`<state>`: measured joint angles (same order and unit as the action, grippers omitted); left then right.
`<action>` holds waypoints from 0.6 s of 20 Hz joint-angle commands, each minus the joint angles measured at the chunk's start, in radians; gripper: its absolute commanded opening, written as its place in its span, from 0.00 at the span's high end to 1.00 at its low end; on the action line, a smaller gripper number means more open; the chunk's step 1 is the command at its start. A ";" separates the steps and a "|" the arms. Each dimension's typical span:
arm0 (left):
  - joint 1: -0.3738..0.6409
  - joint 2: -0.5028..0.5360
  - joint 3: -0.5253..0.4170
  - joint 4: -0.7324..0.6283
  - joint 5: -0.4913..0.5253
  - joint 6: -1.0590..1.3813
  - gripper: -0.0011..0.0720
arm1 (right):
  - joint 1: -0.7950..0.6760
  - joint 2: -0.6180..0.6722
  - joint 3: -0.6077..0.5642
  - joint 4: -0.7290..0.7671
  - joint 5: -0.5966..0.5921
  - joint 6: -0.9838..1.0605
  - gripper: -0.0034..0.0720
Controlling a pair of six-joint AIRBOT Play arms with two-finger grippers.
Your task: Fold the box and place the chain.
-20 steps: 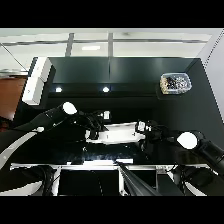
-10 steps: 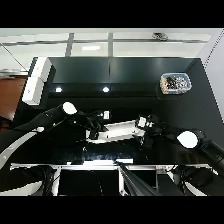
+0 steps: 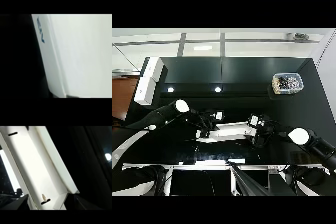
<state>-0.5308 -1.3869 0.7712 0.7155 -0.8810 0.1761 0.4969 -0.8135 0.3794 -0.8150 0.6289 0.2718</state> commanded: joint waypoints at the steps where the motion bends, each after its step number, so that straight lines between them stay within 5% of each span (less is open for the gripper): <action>1: 0.001 -0.003 0.026 0.043 -0.010 0.000 0.94 | -0.010 -0.008 0.000 0.130 0.021 -0.126 0.01; 12: -0.001 -0.007 0.026 0.044 -0.014 -0.002 0.94 | -0.010 -0.148 0.000 0.221 0.109 -0.311 0.02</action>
<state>-0.5312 -1.3933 0.7963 0.7582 -0.8970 0.1757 0.4866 -0.9298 0.3794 -0.6144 0.6918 0.0048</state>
